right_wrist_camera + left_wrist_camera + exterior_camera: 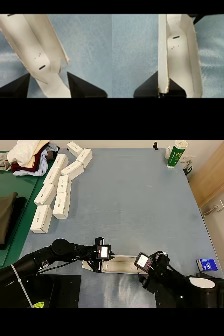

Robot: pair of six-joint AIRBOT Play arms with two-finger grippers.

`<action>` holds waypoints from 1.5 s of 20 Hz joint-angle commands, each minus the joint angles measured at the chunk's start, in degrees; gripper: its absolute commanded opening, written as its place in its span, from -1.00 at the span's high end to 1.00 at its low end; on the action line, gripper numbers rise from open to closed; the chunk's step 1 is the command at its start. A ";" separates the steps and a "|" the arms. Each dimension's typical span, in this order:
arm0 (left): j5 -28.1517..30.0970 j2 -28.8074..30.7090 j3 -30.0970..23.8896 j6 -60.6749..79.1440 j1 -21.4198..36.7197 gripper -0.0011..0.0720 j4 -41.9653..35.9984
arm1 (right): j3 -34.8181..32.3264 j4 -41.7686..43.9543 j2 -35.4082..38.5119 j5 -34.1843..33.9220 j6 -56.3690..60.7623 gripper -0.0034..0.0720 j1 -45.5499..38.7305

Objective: Fold the box.

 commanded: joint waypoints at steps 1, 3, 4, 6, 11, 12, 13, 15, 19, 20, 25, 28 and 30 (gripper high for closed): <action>-0.02 -0.02 -0.02 0.02 0.04 0.93 0.00 | -2.08 3.34 4.24 4.63 -11.96 -1.00 -6.75; 0.00 -0.02 -0.02 0.02 0.04 0.93 -0.02 | -2.10 9.20 3.80 6.51 -17.97 -1.00 -11.85; 0.00 -0.02 -0.02 0.02 0.04 0.93 0.00 | -2.08 11.91 3.50 7.65 -21.51 -1.00 -14.49; -0.02 -0.02 -0.02 0.02 0.04 0.93 0.00 | -2.08 18.16 2.82 10.58 -30.32 -1.00 -19.93; -0.02 -0.02 -0.02 0.02 0.04 0.93 0.00 | -2.08 33.55 -0.22 15.30 -52.83 -1.00 -31.39; 0.00 -0.02 -0.02 0.02 0.04 0.93 0.00 | -2.08 36.28 -1.16 15.52 -56.15 -1.00 -33.20; 0.00 -0.02 -0.02 0.02 0.04 0.93 0.00 | -2.08 39.43 -2.19 15.69 -60.63 -1.00 -34.95; 0.00 -0.02 -0.02 0.02 0.04 0.93 0.00 | -2.08 44.92 -4.31 16.37 -68.87 -1.00 -38.23; 0.00 -0.02 -0.02 0.02 0.04 0.93 0.00 | -2.23 51.47 -7.30 15.74 -74.93 -1.00 -42.16; -0.02 -0.02 -0.02 0.02 0.04 0.93 0.00 | -2.38 51.82 -8.04 16.57 -75.34 -1.00 -42.71; -0.02 -0.02 -0.02 0.02 0.04 0.93 0.00 | -2.36 54.58 -12.20 16.63 -79.23 -1.00 -44.39; 0.00 -0.02 -0.02 0.02 0.04 0.93 0.00 | -2.32 54.34 -12.83 12.68 -77.48 -1.00 -44.39; -0.02 -0.02 -0.02 0.02 0.04 0.93 0.00 | -2.32 53.75 -12.83 11.50 -77.42 -1.00 -44.39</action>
